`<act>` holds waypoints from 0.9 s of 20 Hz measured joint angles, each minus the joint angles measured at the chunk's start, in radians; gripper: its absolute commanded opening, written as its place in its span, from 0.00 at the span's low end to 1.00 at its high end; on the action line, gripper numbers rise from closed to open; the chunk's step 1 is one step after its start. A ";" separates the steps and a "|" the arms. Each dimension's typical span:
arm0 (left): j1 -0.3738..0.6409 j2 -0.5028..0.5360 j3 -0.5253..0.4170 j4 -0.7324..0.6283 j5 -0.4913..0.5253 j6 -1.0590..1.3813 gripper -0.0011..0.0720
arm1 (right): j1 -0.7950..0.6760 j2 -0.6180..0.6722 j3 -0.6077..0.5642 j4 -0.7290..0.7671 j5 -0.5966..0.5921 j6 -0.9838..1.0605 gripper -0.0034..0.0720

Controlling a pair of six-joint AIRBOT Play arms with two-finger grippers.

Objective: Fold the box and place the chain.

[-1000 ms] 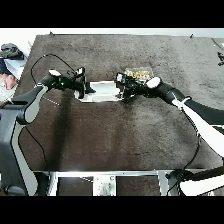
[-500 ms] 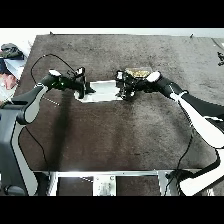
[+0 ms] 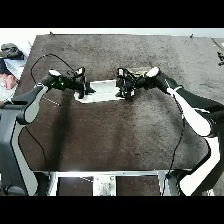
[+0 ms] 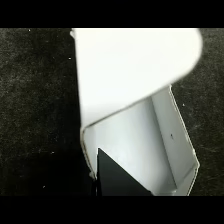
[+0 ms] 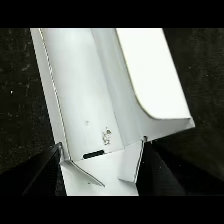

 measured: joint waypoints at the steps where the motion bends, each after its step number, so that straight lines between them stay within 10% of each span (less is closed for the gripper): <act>1: 0.000 0.000 0.000 0.000 0.000 0.000 0.03 | -0.003 -0.016 0.020 0.003 0.026 -0.001 0.83; 18: 0.000 0.000 0.000 0.000 -0.001 0.000 0.03 | -0.009 -0.189 0.176 0.056 0.220 -0.023 0.82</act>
